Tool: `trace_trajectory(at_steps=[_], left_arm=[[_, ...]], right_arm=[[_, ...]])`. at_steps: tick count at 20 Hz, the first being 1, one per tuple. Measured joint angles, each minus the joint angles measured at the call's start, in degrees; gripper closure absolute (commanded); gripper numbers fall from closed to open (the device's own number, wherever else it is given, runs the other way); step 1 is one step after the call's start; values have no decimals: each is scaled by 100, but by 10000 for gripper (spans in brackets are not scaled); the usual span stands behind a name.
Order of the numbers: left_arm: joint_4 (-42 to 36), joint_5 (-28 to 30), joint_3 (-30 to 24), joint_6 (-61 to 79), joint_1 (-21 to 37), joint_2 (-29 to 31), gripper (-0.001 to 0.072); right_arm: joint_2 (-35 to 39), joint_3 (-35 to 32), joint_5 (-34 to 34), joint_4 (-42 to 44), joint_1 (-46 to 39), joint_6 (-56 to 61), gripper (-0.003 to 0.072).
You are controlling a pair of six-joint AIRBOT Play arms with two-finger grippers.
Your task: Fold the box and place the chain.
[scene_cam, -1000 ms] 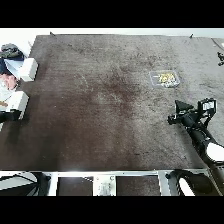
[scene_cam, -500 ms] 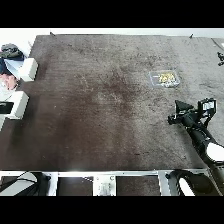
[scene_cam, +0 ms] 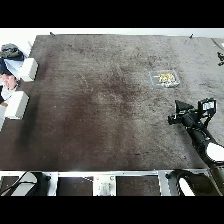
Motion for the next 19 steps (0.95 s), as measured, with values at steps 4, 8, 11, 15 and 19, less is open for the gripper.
trace_trajectory(at_steps=[4, 8, 11, 15, 19], left_arm=[[-361, 363, -13, 31, -629, 413, 704], [-643, 1523, -284, -2, -1635, 1379, 704], [-846, 2907, -857, -52, -2514, 2369, 704], [-914, 4712, -1773, 2, -3720, 3519, 704], [-927, 5650, -2221, 46, -4546, 3950, 703]], right_arm=[[0, 0, 0, -2, 0, -2, 673], [0, 0, 0, -2, 0, 0, 673], [0, 0, 0, 0, 0, 0, 673], [0, 0, 0, 0, 0, 0, 673], [0, 0, 0, 0, 0, -2, 673]])
